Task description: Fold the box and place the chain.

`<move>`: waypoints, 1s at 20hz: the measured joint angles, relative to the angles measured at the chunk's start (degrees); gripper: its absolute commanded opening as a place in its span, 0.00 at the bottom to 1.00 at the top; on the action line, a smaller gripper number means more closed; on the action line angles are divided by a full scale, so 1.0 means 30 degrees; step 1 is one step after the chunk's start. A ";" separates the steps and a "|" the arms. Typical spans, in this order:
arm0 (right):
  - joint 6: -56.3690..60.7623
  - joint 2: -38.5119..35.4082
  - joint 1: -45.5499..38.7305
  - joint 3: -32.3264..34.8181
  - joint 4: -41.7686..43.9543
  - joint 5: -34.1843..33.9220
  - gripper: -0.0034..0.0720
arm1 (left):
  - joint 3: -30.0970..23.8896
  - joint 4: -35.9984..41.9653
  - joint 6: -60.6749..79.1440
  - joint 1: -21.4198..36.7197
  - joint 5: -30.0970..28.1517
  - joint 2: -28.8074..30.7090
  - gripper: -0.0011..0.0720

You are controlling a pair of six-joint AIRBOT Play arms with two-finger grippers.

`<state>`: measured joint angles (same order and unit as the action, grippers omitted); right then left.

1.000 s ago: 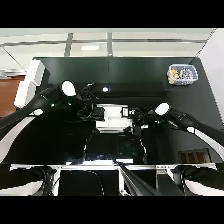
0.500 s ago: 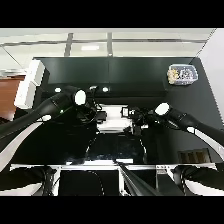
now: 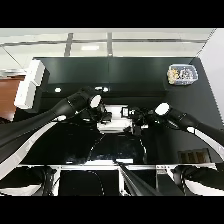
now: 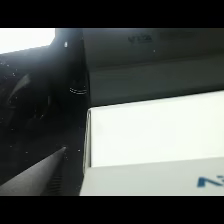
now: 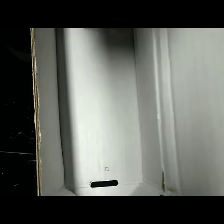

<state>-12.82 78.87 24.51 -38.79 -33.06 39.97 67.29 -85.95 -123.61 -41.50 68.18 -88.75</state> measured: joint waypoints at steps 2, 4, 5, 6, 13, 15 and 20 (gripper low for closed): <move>-0.0007 0.0000 0.0000 0.0000 0.0000 0.0000 0.35 | 0.0073 -0.0080 -0.0466 -0.0138 -0.0007 -0.0073 0.57; -0.0007 0.0000 0.0000 0.0000 0.0000 0.0007 0.35 | 0.0117 -0.0124 -0.0750 -0.0240 -0.0007 -0.0124 0.57; 0.0000 0.0000 0.0000 0.0000 0.0000 0.0007 0.35 | 0.0117 -0.0131 -0.0831 -0.0262 -0.0015 -0.0138 0.57; -0.0007 0.0000 0.0000 0.0000 0.0000 0.0007 0.35 | 0.0117 -0.0131 -0.0925 -0.0270 -0.0007 -0.0138 0.57; -0.0007 0.0000 0.0000 0.0000 -0.0007 0.0007 0.35 | -0.0029 0.0007 -0.1086 -0.0226 0.0328 -0.0160 0.16; 0.0029 0.0000 0.0000 0.0000 0.0015 0.0007 0.35 | -0.0051 0.0073 -0.1231 -0.0226 0.0342 -0.0153 0.05; 0.0015 0.0000 0.0000 0.0000 0.0007 0.0007 0.35 | -0.0051 0.0262 -0.1107 -0.0211 0.0087 -0.0153 0.27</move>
<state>-12.78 78.87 24.51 -38.79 -33.04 39.99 67.13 -85.17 -126.93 -42.13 68.45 -89.21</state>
